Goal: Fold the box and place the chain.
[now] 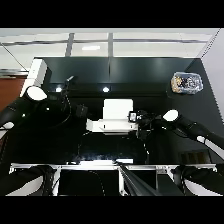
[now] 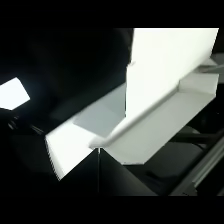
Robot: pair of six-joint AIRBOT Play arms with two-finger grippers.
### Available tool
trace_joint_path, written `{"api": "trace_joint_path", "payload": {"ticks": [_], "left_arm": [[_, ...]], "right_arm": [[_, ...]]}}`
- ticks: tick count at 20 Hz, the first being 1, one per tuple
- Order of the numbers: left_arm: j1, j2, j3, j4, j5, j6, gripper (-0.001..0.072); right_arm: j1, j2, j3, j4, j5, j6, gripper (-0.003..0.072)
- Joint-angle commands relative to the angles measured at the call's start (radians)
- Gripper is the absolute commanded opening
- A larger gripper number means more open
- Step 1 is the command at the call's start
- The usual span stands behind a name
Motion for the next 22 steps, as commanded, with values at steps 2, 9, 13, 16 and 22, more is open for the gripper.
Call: {"api": "trace_joint_path", "payload": {"ticks": [2,9,13,16,22], "left_arm": [[-0.013,-0.068,-0.062,-0.035,-0.037,-0.034,0.0031],[-0.035,-0.109,-0.062,0.172,-0.031,-0.033,0.0031],[-0.06,-0.109,-0.062,0.182,0.0,0.167,0.0033],[-0.113,-0.109,-0.061,0.186,0.04,0.312,0.0126],[-0.158,-0.103,-0.044,0.186,0.093,0.444,0.0444]], "right_arm": [[0.001,0.0,0.0,0.001,0.0,0.0,0.0247],[0.001,0.0,0.0,0.001,0.0,0.0,0.0247],[0.001,0.0,0.0,0.001,0.0,0.0,0.0247],[0.001,0.0,0.0,0.0,0.0,0.0,0.0247],[0.001,0.0,0.0,0.0,0.0,0.0,0.0247]]}}
